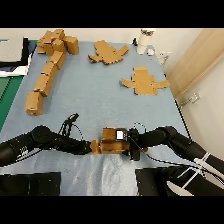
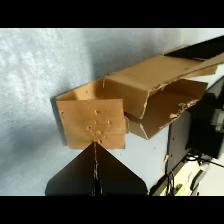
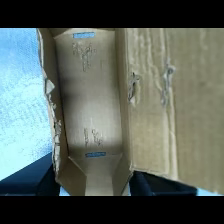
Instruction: Fold the box.
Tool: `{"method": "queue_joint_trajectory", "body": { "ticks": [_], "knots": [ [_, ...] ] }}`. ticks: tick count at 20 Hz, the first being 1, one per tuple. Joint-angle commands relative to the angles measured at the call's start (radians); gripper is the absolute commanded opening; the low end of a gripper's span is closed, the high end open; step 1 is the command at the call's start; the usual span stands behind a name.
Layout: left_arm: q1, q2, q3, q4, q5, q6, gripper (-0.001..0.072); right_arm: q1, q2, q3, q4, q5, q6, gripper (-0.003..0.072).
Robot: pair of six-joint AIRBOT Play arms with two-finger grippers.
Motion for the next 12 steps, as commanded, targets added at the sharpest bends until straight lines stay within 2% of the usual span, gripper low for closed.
{"method": "queue_joint_trajectory", "body": {
  "ticks": [1,5,9,12],
  "knots": [
    [-0.021,-0.001,0.006,-0.028,-0.012,0.019,0.0011,0.000,0.000,0.000,0.000,0.000,0.000,0.0516],
    [0.050,0.033,0.010,0.027,-0.012,-0.036,0.0010,0.000,0.000,0.000,0.000,0.000,0.000,0.0516],
    [0.133,0.099,0.010,0.241,-0.035,-0.220,0.0010,0.000,0.000,0.000,0.000,0.000,0.000,0.0515],
    [0.136,0.084,0.008,0.254,-0.037,-0.227,0.0010,0.000,0.000,0.000,0.000,0.000,0.000,0.0516]
  ]
}}
